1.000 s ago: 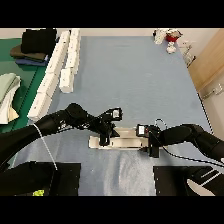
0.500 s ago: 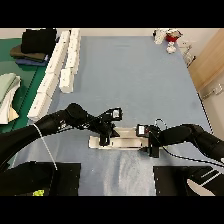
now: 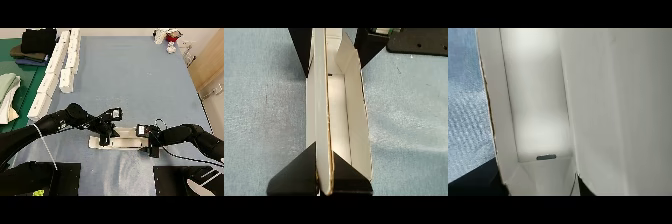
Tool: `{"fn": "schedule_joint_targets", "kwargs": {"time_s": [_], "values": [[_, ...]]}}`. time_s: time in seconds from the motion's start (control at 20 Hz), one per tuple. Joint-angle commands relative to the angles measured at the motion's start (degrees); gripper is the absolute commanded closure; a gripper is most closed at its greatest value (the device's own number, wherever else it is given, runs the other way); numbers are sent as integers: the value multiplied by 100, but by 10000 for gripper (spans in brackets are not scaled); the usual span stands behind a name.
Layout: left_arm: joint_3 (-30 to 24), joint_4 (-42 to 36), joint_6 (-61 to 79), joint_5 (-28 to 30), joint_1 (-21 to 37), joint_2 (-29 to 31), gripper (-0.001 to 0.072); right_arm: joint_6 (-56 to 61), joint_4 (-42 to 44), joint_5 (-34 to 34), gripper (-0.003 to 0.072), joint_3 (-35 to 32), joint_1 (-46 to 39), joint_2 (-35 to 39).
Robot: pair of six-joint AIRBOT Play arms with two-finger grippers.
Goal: Fold the box.
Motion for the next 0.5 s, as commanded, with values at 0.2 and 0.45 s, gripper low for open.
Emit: {"fn": "schedule_joint_targets", "kwargs": {"time_s": [0.2, 0.45], "values": [[2, 0, -48, 4, 0, 2, 695, 0, 2, 0, 172, 4, 2, -4], [2, 0, -44, 7, 11, 2, 695, 0, 0, 0, 172, 4, 2, -4]]}}
